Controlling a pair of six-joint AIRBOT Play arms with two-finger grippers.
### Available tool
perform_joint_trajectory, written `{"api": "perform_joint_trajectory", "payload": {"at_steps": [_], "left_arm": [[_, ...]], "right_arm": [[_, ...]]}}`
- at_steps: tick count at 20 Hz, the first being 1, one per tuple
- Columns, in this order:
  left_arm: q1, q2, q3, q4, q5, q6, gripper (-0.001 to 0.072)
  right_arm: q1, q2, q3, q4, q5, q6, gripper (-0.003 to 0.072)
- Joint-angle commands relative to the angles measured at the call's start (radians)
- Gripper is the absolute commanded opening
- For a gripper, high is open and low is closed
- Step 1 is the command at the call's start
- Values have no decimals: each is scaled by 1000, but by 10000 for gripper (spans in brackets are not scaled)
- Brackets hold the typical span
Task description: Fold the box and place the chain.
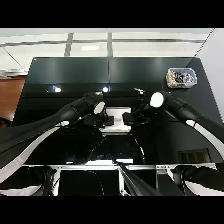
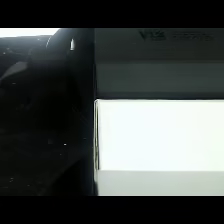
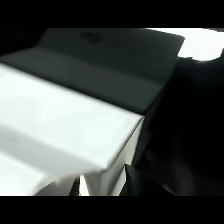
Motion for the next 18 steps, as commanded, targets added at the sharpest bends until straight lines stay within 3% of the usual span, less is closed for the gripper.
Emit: {"api": "perform_joint_trajectory", "payload": {"at_steps": [1, 6, 8, 10, 18], "left_arm": [[0, 0, 1, 0, -2, 0, 23], [0, 0, 1, 0, -2, 0, 23], [0, 0, 1, 0, -2, 0, 23], [0, 0, 1, 0, -2, 0, 23], [0, 0, 1, 0, -2, 0, 23]], "right_arm": [[97, -25, 58, -240, 17, 291, 312], [187, -87, 128, -404, 96, 504, 312], [193, -90, 128, -405, 97, 543, 303], [193, -90, 128, -405, 103, 557, 228], [194, -111, 129, -403, 129, 567, 219]]}}
